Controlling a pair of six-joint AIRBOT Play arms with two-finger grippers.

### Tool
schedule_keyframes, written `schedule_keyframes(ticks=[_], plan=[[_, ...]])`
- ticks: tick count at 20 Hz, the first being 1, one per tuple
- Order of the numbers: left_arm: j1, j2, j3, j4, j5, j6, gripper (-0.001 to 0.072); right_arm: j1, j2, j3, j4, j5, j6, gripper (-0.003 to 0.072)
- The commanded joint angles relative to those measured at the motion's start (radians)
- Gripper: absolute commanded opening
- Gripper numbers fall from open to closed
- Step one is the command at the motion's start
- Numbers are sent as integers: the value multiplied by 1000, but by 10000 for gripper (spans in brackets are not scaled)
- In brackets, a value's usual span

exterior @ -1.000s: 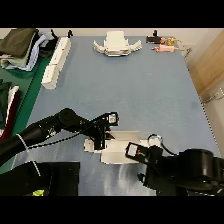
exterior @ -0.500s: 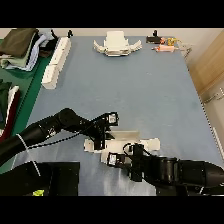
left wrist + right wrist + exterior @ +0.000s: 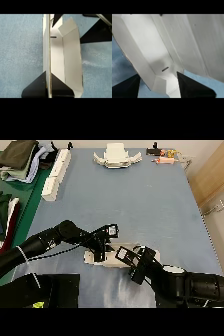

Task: Fold the box.

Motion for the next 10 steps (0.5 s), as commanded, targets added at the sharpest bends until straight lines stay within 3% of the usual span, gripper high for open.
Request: schedule_keyframes(ticks=[1, 6, 7, 10], plan=[[0, 0, 0, 0, 0, 0, 14, 0, 18, 1, -53, -69, 142, 646], [0, 0, 0, 0, 0, 0, 14, 0, 18, -1, -58, -59, 147, 663], [0, 0, 0, 0, 0, 0, 14, 0, 18, -2, -60, -55, 138, 720], [0, 0, 0, 0, 0, 0, 14, -70, 22, -2, -18, -9, -50, 720]])
